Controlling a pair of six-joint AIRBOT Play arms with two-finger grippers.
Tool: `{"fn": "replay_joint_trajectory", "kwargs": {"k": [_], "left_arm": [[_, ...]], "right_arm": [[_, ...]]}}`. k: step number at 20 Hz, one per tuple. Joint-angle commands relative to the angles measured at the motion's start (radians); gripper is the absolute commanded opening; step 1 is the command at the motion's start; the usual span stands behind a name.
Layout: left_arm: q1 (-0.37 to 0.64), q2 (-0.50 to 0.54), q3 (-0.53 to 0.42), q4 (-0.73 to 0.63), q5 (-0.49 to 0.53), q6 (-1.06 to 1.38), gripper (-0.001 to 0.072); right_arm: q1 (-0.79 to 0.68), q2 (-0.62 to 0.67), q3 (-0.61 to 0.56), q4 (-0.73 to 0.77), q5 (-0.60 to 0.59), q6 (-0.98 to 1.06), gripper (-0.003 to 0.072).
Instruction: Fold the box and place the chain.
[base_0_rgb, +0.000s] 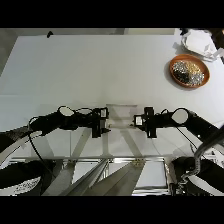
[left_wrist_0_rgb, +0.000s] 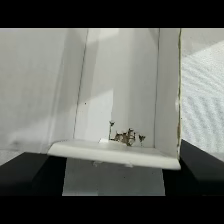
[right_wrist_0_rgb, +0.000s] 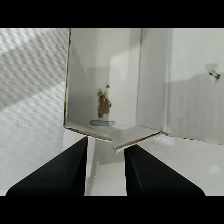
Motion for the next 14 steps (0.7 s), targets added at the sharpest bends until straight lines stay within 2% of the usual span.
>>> {"fn": "replay_joint_trajectory", "kwargs": {"k": [1, 4, 5, 11, 14], "left_arm": [[0.001, 0.001, 0.0, 0.0, 0.0, 0.0, 0.0012], [0.001, 0.001, 0.0, 0.0, 0.0, 0.0, 0.0012], [0.001, 0.001, 0.0, 0.0, 0.0, 0.0, 0.0012], [0.001, 0.001, 0.0, 0.0, 0.0, 0.0, 0.0012], [0.001, 0.001, 0.0, 0.0, 0.0, 0.0, 0.0012]], "right_arm": [[0.001, 0.0, -0.002, -0.014, 0.015, 0.003, 0.0218], [0.001, 0.0, -0.002, 0.004, 0.008, 0.003, 0.0211], [0.001, 0.0, -0.002, 0.018, 0.006, 0.001, 0.0157], [0.074, -0.002, -0.002, 0.047, -0.083, -0.008, 0.015], [0.08, -0.002, -0.002, 0.048, -0.119, -0.008, 0.0121]]}}
